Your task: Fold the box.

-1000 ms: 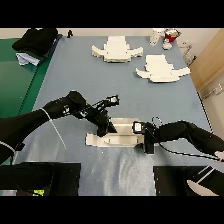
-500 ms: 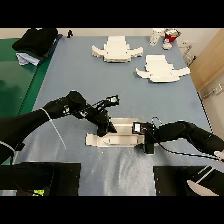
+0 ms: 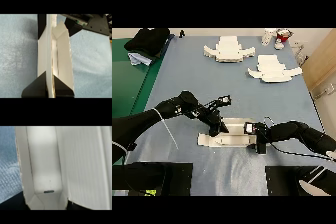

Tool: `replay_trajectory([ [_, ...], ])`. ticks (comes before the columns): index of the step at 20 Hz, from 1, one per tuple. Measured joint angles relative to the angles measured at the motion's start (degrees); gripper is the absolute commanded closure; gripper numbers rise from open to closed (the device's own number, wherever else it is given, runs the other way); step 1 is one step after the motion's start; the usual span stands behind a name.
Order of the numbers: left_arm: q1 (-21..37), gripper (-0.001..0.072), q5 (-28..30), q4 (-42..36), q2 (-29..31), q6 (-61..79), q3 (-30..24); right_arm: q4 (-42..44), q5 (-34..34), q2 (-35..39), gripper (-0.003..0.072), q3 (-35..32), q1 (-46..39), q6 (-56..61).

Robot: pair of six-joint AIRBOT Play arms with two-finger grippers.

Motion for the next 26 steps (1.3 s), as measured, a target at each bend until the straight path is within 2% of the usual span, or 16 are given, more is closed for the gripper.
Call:
replay_trajectory([
  [14, 0.0, 0.0692, 1.2, -0.7, 0.0, 0.0, 0.0, -0.1, 0.0, 0.0, 0.0178, 0.0, 0.0, 0.0],
  [15, 0.0, 0.066, 1.0, -0.7, 0.0, 0.0, 0.0, -0.1, 0.0, 0.0, 0.0178, 0.0, 0.0, 0.0],
  [16, 0.0, 0.0419, 0.9, -0.8, 0.0, 0.0, 0.0, -0.1, 0.0, 0.0, 0.0178, 0.0, 0.0, 0.0],
  [17, -0.1, 0.0289, 1.3, -1.6, 0.0, 0.0, 0.0, -0.1, 0.0, 0.0, 0.0178, 0.0, 0.0, 0.0],
  [23, 0.2, 0.0284, -1.6, -0.6, 0.9, -3.2, 0.3, -0.2, 0.0, 0.0, 0.0178, 0.0, 0.0, -0.1],
  [26, 2.0, 0.0286, -2.7, 3.7, 3.8, -10.1, 0.8, -0.2, 0.0, 0.0, 0.0178, 0.0, 0.0, -0.1],
])
